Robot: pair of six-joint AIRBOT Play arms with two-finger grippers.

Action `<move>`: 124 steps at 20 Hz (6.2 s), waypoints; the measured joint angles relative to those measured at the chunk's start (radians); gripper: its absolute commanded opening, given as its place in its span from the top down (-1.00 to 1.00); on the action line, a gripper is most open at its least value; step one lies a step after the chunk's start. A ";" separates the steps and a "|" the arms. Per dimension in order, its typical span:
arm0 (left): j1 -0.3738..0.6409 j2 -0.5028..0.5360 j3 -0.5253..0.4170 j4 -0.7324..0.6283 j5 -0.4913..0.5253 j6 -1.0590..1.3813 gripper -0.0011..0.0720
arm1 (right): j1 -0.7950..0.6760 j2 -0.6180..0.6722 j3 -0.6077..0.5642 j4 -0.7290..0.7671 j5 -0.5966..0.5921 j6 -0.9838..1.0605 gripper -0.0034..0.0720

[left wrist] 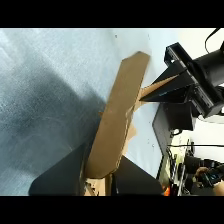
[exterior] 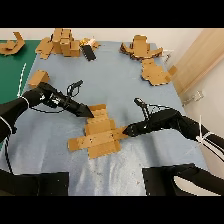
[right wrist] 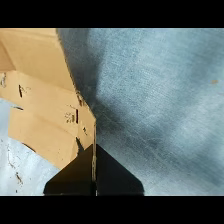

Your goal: Fold the box.

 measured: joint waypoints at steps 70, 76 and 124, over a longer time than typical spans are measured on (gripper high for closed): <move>-0.373 0.312 -0.289 -0.070 0.428 0.731 0.95 | 0.006 0.174 0.120 -0.106 0.027 0.288 0.90; -0.374 0.327 -0.303 -0.062 0.340 0.731 0.94 | 0.004 0.181 0.121 -0.160 0.049 0.325 0.90; -0.353 0.368 -0.407 -0.081 0.331 0.760 0.94 | 0.101 0.415 0.121 -0.451 -0.143 0.407 0.90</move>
